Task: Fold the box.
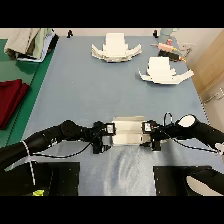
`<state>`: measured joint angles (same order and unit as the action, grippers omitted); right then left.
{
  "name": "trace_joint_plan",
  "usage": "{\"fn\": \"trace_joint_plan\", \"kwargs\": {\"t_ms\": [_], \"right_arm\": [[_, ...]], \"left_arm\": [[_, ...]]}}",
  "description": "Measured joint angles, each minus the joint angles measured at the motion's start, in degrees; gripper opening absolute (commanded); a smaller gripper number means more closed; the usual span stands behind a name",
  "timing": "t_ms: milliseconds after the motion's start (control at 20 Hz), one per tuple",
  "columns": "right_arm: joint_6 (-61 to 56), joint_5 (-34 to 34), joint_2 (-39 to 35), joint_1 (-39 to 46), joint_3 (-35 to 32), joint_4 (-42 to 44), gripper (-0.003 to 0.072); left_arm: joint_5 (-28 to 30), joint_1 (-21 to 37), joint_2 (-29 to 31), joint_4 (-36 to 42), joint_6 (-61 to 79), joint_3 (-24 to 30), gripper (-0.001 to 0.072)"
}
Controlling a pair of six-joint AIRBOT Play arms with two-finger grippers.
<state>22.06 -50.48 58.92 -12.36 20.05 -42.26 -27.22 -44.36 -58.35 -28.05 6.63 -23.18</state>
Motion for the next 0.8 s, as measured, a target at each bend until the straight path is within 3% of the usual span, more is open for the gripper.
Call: {"fn": "trace_joint_plan", "kwargs": {"t_ms": [350, 800], "right_arm": [[0.0, -0.02, 0.0, 0.0, 0.0, 0.0, 0.0536], [0.02, -0.02, 0.0, 0.0, 0.0, 0.0, 0.0536]], "left_arm": [[0.66, 0.0, -1.6, 6.62, 4.79, 0.0, 0.0698], [1.2, -1.7, -5.95, 9.29, 5.86, -1.75, 0.0698]]}}
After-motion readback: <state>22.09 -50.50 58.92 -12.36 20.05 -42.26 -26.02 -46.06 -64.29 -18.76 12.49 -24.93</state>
